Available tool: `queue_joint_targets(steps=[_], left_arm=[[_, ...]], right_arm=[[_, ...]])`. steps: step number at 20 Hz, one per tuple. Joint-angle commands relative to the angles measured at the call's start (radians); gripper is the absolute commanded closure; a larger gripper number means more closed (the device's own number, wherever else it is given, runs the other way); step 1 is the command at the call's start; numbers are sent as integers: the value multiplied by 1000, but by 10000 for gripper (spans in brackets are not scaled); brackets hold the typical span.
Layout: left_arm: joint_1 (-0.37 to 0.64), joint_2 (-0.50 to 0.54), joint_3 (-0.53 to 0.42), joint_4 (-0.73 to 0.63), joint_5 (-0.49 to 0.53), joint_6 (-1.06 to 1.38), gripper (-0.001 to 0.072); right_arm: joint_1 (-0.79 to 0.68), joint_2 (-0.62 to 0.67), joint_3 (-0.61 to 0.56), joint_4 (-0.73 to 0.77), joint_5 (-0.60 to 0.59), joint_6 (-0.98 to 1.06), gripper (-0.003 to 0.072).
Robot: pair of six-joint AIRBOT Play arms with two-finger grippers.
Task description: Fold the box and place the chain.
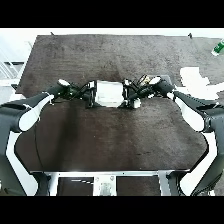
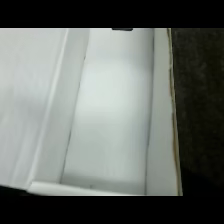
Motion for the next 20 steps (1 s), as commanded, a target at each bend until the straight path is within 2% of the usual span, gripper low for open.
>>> queue_joint_targets(steps=[1,4,5,6,10,14,20], left_arm=[[0,1,0,0,0,0,530],[0,1,0,0,0,0,531],[0,1,0,0,0,0,530],[0,1,0,0,0,0,530],[0,1,0,0,-1,0,531],[0,1,0,1,0,-1,530],[0,1,-1,3,3,-32,530]], right_arm=[[4,0,1,2,1,0,105],[6,0,2,1,18,7,105],[2,1,3,0,27,8,66],[-6,3,5,1,44,8,-34],[-36,29,6,-8,58,35,-34],[-77,72,6,-90,65,108,-34],[-114,176,6,-80,91,145,-34]])
